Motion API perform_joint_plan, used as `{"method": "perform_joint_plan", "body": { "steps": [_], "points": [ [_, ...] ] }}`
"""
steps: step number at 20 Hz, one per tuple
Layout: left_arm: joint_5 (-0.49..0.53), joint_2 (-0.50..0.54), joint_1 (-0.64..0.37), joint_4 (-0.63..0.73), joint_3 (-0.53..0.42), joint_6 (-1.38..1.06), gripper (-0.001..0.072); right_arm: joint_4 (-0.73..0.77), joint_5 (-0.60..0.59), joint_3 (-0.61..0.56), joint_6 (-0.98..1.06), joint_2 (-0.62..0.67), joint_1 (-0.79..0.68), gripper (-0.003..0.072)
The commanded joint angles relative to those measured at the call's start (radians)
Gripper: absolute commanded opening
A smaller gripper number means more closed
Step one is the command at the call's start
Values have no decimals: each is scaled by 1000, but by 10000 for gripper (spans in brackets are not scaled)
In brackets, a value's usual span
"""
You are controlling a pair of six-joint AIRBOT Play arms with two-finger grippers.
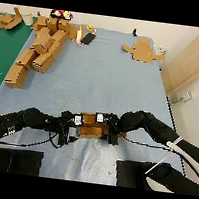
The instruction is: Fold the box.
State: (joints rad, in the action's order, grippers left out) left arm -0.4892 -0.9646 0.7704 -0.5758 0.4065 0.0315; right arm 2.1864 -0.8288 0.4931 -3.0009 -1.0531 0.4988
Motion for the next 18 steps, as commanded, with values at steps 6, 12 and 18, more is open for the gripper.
{"method": "perform_joint_plan", "body": {
  "steps": [6, 12, 18],
  "points": [
    [9, -50, 3, 110, 14, -52, 705, 0, 0, 0, 0, 1, 0, 532],
    [7, -105, 3, 111, 49, -69, 705, 0, 0, 0, 0, 1, 0, 532],
    [-1, -130, 3, 114, 54, -69, 705, 0, 0, 0, 0, 1, 0, 532]
  ]
}}
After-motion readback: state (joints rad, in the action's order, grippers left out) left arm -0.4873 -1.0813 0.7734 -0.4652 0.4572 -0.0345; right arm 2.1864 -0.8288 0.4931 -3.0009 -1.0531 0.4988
